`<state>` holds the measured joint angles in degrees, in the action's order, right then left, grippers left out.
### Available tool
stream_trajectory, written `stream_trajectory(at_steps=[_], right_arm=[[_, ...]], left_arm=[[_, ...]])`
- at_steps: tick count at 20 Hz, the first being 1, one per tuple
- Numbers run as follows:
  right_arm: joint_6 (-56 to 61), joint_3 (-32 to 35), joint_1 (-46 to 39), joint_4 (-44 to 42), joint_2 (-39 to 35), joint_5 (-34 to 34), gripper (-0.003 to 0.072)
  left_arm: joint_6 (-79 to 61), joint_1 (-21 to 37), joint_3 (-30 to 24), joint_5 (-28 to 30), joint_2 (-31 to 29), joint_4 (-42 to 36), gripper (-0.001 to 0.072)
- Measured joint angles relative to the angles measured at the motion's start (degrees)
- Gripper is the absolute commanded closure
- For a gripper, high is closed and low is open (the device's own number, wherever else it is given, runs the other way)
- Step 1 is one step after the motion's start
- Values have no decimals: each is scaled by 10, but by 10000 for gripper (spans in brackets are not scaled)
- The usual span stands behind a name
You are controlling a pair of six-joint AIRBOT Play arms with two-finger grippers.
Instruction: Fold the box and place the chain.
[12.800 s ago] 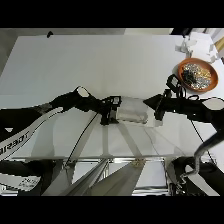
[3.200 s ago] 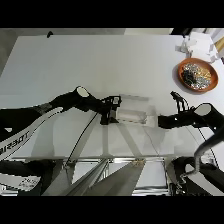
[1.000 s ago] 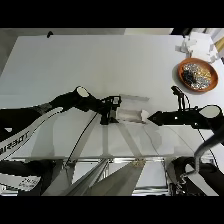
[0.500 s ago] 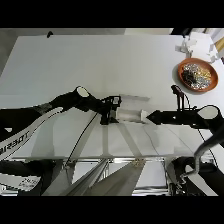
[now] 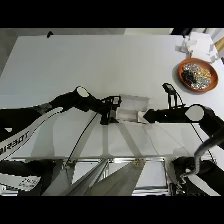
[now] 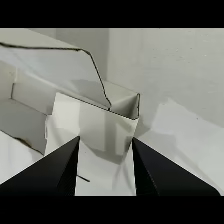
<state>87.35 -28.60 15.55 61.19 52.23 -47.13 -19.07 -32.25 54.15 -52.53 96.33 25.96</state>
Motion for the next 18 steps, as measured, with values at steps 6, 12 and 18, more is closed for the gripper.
stream_trajectory(at_steps=[6, 12, 18], right_arm=[[158, -60, 80, 103, 61, -36, 322], [263, -110, 134, 172, 113, -62, 328], [371, -130, 149, 217, 151, -94, 329]], left_arm=[[0, 0, 0, 0, 0, 0, 504], [0, 0, 0, 0, 0, 0, 504], [0, 0, 0, 0, 0, 0, 504]])
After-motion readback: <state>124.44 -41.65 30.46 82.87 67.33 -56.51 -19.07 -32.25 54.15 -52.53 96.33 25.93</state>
